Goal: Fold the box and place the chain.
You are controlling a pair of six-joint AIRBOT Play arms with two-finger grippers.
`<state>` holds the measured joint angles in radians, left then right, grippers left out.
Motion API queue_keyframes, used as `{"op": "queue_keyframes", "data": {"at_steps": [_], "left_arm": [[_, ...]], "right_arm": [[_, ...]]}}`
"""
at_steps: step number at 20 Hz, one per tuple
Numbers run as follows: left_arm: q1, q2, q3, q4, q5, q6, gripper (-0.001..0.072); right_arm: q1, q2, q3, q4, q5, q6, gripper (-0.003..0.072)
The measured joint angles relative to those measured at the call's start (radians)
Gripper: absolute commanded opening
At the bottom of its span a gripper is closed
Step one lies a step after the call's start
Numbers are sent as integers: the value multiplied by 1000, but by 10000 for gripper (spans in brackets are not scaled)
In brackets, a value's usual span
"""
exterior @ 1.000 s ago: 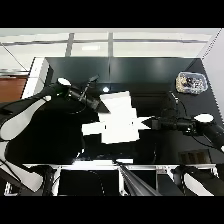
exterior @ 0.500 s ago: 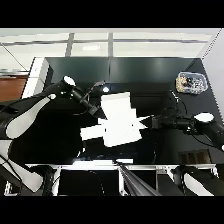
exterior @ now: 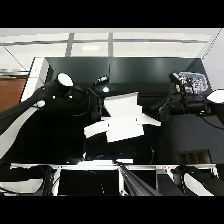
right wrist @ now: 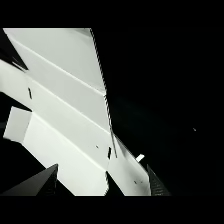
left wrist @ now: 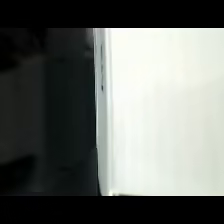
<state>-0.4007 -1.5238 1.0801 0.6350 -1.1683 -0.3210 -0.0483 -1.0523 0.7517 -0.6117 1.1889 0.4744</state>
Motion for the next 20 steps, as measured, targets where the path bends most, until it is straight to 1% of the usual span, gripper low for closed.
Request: {"op": "queue_keyframes", "data": {"at_steps": [1,3,7,11,16,18,19,20], "left_arm": [[-16,8,-20,4,46,66,28],[-44,7,-46,7,108,214,28],[-73,-31,-66,8,171,362,28],[-81,-63,-72,12,194,413,28],[-83,-73,-73,29,206,431,28],[-83,-74,-73,32,206,435,29],[-83,-75,-73,34,206,435,28],[-83,-75,-73,35,206,435,28]], "right_arm": [[3,0,9,-19,0,-23,608],[10,0,14,-63,0,-57,608],[38,0,-37,-101,-17,-114,609],[115,0,-107,-115,-86,-188,610],[230,-5,-178,-127,-194,-232,611],[266,-7,-210,-169,-246,-243,612],[278,-8,-222,-195,-267,-246,623],[285,-8,-231,-216,-284,-246,708]]}}
